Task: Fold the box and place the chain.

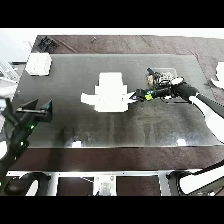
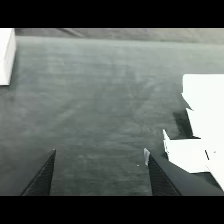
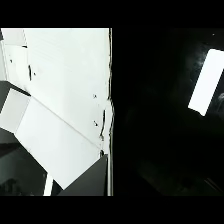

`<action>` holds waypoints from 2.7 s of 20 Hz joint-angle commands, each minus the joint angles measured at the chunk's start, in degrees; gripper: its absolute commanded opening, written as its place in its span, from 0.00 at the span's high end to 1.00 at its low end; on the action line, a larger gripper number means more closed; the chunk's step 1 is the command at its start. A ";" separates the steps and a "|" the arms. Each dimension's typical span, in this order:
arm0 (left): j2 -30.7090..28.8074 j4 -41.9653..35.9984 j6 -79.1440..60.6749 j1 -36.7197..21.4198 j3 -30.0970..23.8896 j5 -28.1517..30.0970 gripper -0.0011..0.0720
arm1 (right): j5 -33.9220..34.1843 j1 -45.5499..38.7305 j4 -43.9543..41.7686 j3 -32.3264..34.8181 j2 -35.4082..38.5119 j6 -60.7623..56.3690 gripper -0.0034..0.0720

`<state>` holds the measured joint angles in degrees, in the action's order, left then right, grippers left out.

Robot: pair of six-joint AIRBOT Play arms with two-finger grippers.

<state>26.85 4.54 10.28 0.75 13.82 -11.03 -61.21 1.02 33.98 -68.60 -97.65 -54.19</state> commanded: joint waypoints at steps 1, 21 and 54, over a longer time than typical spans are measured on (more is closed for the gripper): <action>15.67 3.37 -0.39 0.00 9.09 -9.42 0.12 | -0.52 0.04 0.63 -0.20 -0.26 -0.42 0.95; 82.01 33.27 43.41 0.00 86.88 -61.55 0.13 | -0.28 -0.02 0.59 -0.17 -0.26 -0.44 0.95; 100.91 28.37 41.83 9.53 101.48 -64.59 0.49 | -0.33 -0.04 0.66 -0.17 -0.26 -0.39 0.94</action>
<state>127.72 33.15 53.19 10.24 115.26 -75.29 -61.52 0.99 34.61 -68.75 -97.89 -54.57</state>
